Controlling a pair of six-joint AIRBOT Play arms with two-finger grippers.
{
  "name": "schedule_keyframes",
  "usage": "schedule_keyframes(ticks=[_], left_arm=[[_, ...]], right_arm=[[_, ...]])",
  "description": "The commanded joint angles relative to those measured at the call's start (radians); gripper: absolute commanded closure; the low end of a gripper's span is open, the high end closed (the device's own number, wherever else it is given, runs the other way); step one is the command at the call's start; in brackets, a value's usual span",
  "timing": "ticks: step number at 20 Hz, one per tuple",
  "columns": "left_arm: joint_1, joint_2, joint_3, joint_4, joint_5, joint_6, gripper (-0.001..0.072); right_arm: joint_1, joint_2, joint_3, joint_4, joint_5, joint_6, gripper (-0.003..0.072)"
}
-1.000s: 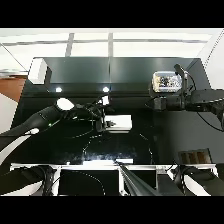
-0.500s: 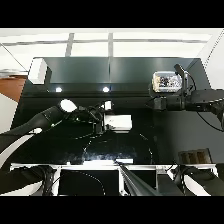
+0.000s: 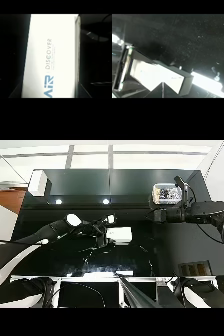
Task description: Fold the box and place the chain.
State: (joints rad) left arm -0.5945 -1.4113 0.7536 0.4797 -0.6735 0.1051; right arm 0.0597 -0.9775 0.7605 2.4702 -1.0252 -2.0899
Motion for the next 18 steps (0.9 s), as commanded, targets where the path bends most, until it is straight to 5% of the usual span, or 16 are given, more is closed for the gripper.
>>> schedule_keyframes(ticks=[1, 2, 3, 6, 10, 14, 18], left_arm=[[-0.032, -0.005, 0.009, 0.061, 0.067, -0.061, 0.0219], [-0.032, 0.005, 0.015, 0.063, 0.059, -0.072, 0.0425], [-0.021, 0.026, 0.019, 0.064, 0.057, -0.093, 0.0514], [0.068, 0.135, 0.021, 0.132, 0.002, -0.236, 0.0548], [0.318, 0.295, 0.019, 0.469, -0.119, -0.605, 0.0549], [0.732, 0.378, 0.013, 0.624, -0.258, -0.784, 0.0549], [1.138, 0.354, 0.016, 0.589, -0.119, -0.817, 0.0548]], right_arm=[[0.0, 0.001, 0.0, 0.0, 0.0, 0.001, 0.0667], [0.0, 0.001, 0.0, 0.0, 0.0, 0.006, 0.0667], [0.0, 0.001, 0.001, 0.0, 0.0, 0.008, 0.0667], [0.0, 0.001, 0.001, 0.0, 0.0, 0.008, 0.0667], [0.0, 0.001, 0.0, -0.003, 0.0, 0.008, 0.0666], [0.001, 0.001, 0.0, -0.023, 0.008, 0.007, 0.0667], [0.001, 0.0, 0.0, -0.045, 0.031, 0.006, 0.0667]])
